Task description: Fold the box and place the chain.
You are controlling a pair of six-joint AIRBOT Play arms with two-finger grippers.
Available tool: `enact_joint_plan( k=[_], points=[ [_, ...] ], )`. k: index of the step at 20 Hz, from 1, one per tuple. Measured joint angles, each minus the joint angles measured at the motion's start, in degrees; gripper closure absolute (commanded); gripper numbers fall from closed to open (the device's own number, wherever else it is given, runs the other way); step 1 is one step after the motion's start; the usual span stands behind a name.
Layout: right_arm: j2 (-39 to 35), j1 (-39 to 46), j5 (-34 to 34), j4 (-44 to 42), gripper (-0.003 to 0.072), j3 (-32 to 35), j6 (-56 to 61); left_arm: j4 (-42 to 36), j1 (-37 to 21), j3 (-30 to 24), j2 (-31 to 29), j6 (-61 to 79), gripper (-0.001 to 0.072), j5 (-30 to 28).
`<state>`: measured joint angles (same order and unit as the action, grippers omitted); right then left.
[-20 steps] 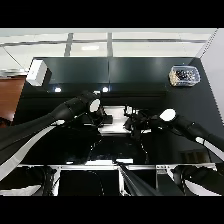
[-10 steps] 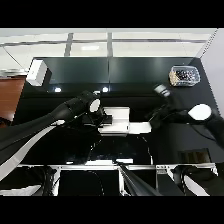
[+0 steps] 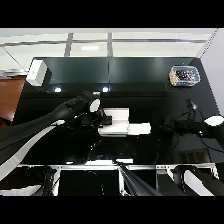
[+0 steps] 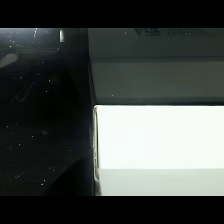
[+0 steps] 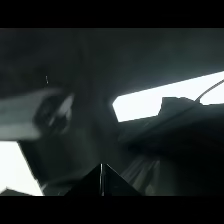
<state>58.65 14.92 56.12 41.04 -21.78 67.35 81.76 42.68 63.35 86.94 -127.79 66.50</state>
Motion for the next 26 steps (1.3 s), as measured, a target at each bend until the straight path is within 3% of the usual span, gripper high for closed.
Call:
enact_joint_plan(
  k=[3,8,9,10,11,14,16,18,22,23,24,26],
  points=[
    [5.49,-3.41,3.48,-8.81,0.0673,0.76,-6.73,0.02,0.0,0.0,0.0,0.0,0.0685,0.0],
    [10.29,-11.15,3.76,-18.84,0.0665,-1.14,-15.63,0.04,0.0,0.0,0.0,0.0,0.0686,-0.17],
    [10.67,-12.37,4.46,-19.85,0.0472,-2.27,-16.57,0.02,0.0,0.0,0.0,0.0,0.0685,-0.26],
    [10.88,-13.38,5.14,-20.55,0.0154,-3.41,-17.27,0.04,0.0,0.0,0.0,-0.02,0.0686,-0.31],
    [11.13,-14.25,5.81,-21.18,0.0072,-4.52,-17.64,0.04,0.0,0.0,0.0,0.0,0.0685,-0.28],
    [11.43,-17.2,7.04,-22.21,0.0081,-7.52,-17.4,0.04,0.0,0.0,0.0,0.0,0.0685,-0.28],
    [11.54,-19.69,7.43,-22.56,0.0215,-9.33,-16.35,0.04,0.0,0.0,0.0,0.0,0.0686,-0.28],
    [11.58,-22.49,7.17,-22.21,0.0214,-11.34,-14.69,0.04,0.0,0.0,0.0,0.0,0.0686,-0.26],
    [11.61,-28.61,4.68,-15.43,0.0216,-15.45,-6.38,0.04,0.0,0.0,0.0,0.0,0.0685,-0.22],
    [11.65,-30.1,3.89,-13.05,0.0243,-16.39,-4.0,0.04,0.0,0.0,0.0,0.0,0.0685,-0.09],
    [11.65,-31.36,3.21,-10.99,0.0333,-17.16,-2.03,0.04,0.0,0.0,0.0,0.0,0.0686,-0.09],
    [11.65,-33.59,1.9,-7.13,0.0333,-18.47,1.73,0.04,0.0,0.0,0.0,-0.02,0.0686,-0.11]
  ],
)
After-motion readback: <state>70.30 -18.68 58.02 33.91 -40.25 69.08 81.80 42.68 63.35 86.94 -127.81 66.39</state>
